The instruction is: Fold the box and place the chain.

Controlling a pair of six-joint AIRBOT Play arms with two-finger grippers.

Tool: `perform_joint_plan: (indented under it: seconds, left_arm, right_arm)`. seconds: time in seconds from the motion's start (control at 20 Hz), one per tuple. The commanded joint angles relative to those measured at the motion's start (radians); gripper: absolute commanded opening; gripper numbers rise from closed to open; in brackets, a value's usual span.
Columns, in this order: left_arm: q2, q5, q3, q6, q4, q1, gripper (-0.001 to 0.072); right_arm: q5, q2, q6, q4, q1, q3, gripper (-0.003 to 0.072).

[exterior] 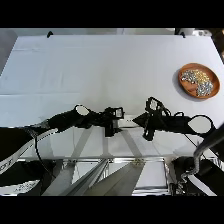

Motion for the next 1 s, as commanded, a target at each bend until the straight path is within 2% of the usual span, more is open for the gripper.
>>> perform_joint_plan:
  seconds: [0.0, 0.2, 0.6, 0.95]
  left_arm:
    - [0.001, 0.0, 0.001, 0.0, 0.0, 0.0, 0.0136]
    - [0.001, 0.0, 0.001, 0.0, 0.0, 0.0, 0.0136]
    - [0.001, 0.0, 0.001, 0.0, 0.0, 0.0, 0.0136]
    - [0.001, 0.0, 0.001, 0.0, 0.0, 0.0, 0.0136]
  right_arm:
    - [0.016, -0.074, -0.019, 0.107, 0.001, -0.004, 0.0015]
    - [0.083, -0.181, -0.117, 0.227, 0.001, -0.006, 0.0015]
    - [-0.025, -0.187, -0.144, 0.209, 0.001, -0.031, 0.0015]
    - [-0.03, -0.23, -0.15, 0.158, 0.001, -0.043, 0.0015]
